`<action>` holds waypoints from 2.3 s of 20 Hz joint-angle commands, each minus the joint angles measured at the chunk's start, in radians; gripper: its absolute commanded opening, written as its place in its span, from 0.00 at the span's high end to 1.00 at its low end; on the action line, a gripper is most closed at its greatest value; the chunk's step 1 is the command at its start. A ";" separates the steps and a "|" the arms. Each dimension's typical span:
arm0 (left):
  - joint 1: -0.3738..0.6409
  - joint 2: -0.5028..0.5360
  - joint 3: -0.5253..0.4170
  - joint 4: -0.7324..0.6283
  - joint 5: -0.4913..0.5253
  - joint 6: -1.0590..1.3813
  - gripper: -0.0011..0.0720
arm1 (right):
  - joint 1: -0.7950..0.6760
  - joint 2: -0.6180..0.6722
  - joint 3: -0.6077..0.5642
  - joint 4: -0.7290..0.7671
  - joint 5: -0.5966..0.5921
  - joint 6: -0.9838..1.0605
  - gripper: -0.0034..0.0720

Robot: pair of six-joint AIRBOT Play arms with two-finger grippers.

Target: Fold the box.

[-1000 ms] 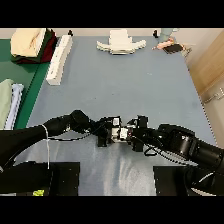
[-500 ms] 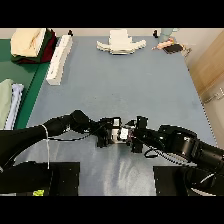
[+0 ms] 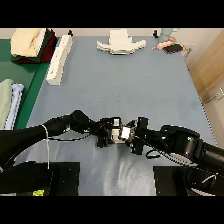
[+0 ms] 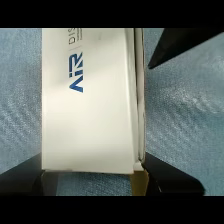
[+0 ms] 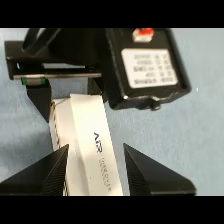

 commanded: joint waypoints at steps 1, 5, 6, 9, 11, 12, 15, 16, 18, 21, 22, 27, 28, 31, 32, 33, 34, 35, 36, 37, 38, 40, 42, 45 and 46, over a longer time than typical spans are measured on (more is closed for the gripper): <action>0.000 0.001 0.000 0.000 0.001 0.000 0.35 | -0.001 0.058 0.007 0.070 0.008 0.076 0.28; 0.000 0.001 0.000 0.000 0.001 0.000 0.35 | -0.005 0.086 -0.014 0.071 0.020 0.480 0.95; 0.000 0.001 0.000 0.000 0.001 0.000 0.35 | -0.005 0.086 -0.031 0.050 -0.002 0.563 0.95; 0.000 0.001 0.000 0.000 0.001 0.000 0.35 | -0.005 0.091 -0.112 -0.039 -0.114 0.761 0.95; 0.000 0.001 0.000 0.000 0.001 0.000 0.35 | -0.005 0.092 -0.156 -0.062 -0.182 0.796 0.95; 0.000 0.001 0.000 0.000 0.001 0.000 0.35 | -0.005 0.092 -0.171 -0.062 -0.212 0.796 0.95; 0.000 0.001 0.000 0.000 0.001 0.000 0.35 | -0.005 0.090 -0.206 -0.062 -0.259 0.796 0.95; 0.000 0.001 0.000 0.000 0.001 0.000 0.35 | -0.005 0.089 -0.211 -0.061 -0.260 0.796 0.95; 0.000 0.001 0.000 0.000 0.001 0.000 0.35 | -0.004 0.088 -0.215 -0.060 -0.259 0.796 0.95; 0.000 0.001 0.000 0.000 0.001 0.000 0.35 | -0.004 0.088 -0.220 -0.060 -0.262 0.796 0.95; 0.000 0.001 0.000 0.000 0.001 0.000 0.35 | -0.004 0.088 -0.228 -0.056 -0.266 0.796 0.95; 0.000 0.001 0.000 0.000 0.001 0.000 0.35 | 0.008 0.088 -0.284 -0.030 -0.319 0.811 0.95; 0.000 0.001 0.000 0.000 0.001 0.000 0.35 | 0.008 0.088 -0.290 -0.030 -0.319 0.811 0.95; 0.000 0.001 0.000 0.000 0.001 0.000 0.35 | 0.008 0.088 -0.298 -0.030 -0.313 0.813 0.95; 0.000 0.001 0.000 0.000 0.001 0.000 0.35 | 0.008 0.088 -0.302 -0.030 -0.311 0.820 0.95; 0.000 0.001 0.000 0.000 0.001 0.000 0.35 | 0.008 0.088 -0.307 -0.030 -0.310 0.828 0.95; 0.000 0.001 0.000 0.000 0.001 0.000 0.35 | 0.007 0.086 -0.309 -0.030 -0.309 0.831 0.95; 0.000 0.001 0.000 0.000 0.001 0.000 0.35 | 0.007 0.081 -0.309 -0.030 -0.311 0.838 0.95; 0.000 0.001 0.000 0.000 0.001 0.000 0.35 | 0.008 0.073 -0.309 -0.030 -0.310 0.848 0.95; 0.000 0.001 0.000 0.000 0.001 0.000 0.35 | 0.008 0.061 -0.309 -0.029 -0.310 0.861 0.95; 0.000 0.001 0.000 0.000 0.001 0.000 0.35 | 0.008 0.050 -0.309 -0.024 -0.311 0.865 0.95; 0.000 0.001 0.000 0.000 0.001 0.000 0.35 | 0.008 0.037 -0.308 -0.012 -0.312 0.865 0.95; 0.000 0.001 0.000 0.000 0.001 0.000 0.35 | 0.008 0.036 -0.308 -0.011 -0.311 0.866 0.95; 0.000 0.001 0.000 0.000 0.001 0.000 0.35 | 0.008 0.036 -0.308 -0.007 -0.310 0.871 0.95; 0.000 0.001 0.000 0.000 0.001 0.000 0.35 | 0.008 0.036 -0.308 -0.005 -0.310 0.871 0.95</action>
